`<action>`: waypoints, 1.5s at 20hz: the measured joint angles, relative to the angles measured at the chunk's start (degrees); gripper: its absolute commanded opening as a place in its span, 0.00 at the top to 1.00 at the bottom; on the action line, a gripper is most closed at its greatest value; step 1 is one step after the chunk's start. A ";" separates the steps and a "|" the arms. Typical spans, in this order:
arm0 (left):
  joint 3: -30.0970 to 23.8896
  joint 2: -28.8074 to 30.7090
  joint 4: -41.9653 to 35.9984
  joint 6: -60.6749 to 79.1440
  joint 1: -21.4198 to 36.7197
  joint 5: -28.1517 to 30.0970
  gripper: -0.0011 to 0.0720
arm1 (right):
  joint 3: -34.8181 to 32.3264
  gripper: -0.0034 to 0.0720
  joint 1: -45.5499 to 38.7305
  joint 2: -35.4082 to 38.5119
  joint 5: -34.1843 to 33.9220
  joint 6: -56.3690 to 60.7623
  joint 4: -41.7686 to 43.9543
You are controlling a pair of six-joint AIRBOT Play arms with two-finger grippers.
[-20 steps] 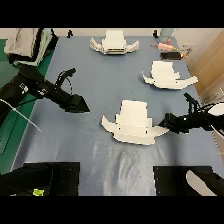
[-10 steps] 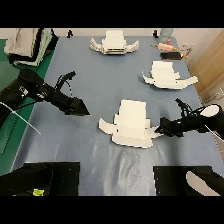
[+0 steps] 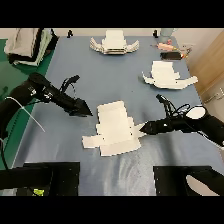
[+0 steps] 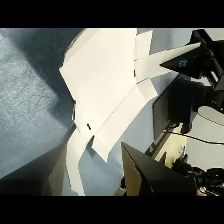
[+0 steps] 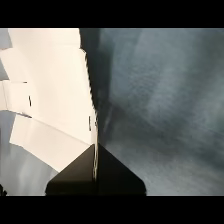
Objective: Fold the box.
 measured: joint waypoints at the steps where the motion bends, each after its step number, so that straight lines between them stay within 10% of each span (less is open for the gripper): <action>1: 0.00 -1.31 -0.37 0.63 0.00 0.20 0.29 | -0.04 0.95 1.31 0.00 -1.53 -0.15 0.11; 11: 1.64 -16.57 -10.43 9.75 -1.31 4.31 0.29 | -0.07 0.95 4.52 0.02 -5.66 -0.57 0.70; 14: 3.48 -19.89 -12.68 12.13 -3.21 4.42 0.57 | -0.07 0.95 4.57 0.02 -5.84 -0.59 0.70; 18: 5.22 -21.35 -13.11 14.95 -5.68 2.47 0.58 | -0.07 0.95 4.57 0.02 -5.90 -0.61 0.66; 20: 5.70 -21.64 -12.61 15.98 -6.45 1.20 0.88 | -0.07 0.95 4.57 0.02 -5.90 -0.63 0.28; 22: 5.92 -21.77 -12.61 17.35 -6.80 -0.28 0.96 | -0.07 0.95 4.59 0.00 -5.90 -0.66 -0.11; 25: 6.12 -21.90 -12.00 19.02 -7.02 -1.51 0.97 | -0.07 0.59 4.59 0.02 -6.10 -0.59 -0.28; 30: 6.40 -21.90 -13.35 18.75 -7.21 -2.91 0.97 | 0.50 0.37 4.59 0.02 -7.74 2.10 -3.02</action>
